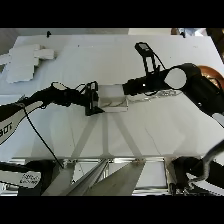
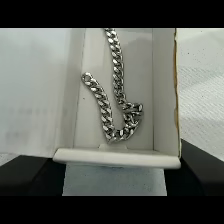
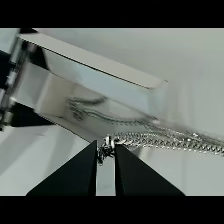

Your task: Fold the box and place the chain.

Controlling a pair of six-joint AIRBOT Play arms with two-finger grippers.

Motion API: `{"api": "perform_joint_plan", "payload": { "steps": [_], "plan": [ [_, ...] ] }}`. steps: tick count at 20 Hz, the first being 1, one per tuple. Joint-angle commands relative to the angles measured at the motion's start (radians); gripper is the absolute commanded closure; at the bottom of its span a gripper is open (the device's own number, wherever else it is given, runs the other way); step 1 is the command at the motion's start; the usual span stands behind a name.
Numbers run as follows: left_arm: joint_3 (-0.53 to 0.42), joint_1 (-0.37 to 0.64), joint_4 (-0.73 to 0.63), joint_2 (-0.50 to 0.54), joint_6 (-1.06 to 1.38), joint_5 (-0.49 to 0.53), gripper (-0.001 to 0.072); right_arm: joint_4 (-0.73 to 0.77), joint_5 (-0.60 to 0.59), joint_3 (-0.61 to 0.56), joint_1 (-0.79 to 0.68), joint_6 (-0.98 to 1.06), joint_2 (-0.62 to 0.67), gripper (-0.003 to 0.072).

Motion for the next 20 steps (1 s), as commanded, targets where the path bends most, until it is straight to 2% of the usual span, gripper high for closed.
{"api": "perform_joint_plan", "payload": {
  "steps": [1, 8, 12, 15, 16, 17, 20],
  "plan": [
    [0.001, 0.000, 0.000, 0.001, 0.000, 0.000, 0.0144, 0.089, -0.052, 0.013, 0.037, -0.043, -0.031, 0.0669],
    [0.001, 0.000, 0.000, 0.001, 0.000, 0.000, 0.0144, 0.084, -0.038, 0.161, 0.159, -0.081, -0.251, 0.0669],
    [0.001, 0.000, 0.000, 0.001, 0.000, 0.000, 0.0144, 0.058, -0.016, 0.194, 0.190, -0.076, -0.357, 0.0669],
    [0.001, 0.000, 0.000, 0.001, 0.000, 0.000, 0.0144, -0.114, 0.065, 0.194, 0.195, 0.007, -0.379, 0.0667],
    [0.001, 0.000, 0.000, 0.001, 0.000, 0.000, 0.0144, -0.134, 0.069, 0.194, 0.191, 0.008, -0.373, 0.0635],
    [0.001, 0.000, 0.000, 0.001, 0.000, 0.000, 0.0144, -0.133, 0.067, 0.194, 0.185, 0.008, -0.366, 0.0560],
    [0.001, 0.000, 0.000, 0.001, 0.000, 0.000, 0.0144, -0.132, 0.064, 0.194, 0.157, 0.003, -0.317, 0.0549]
  ]
}}
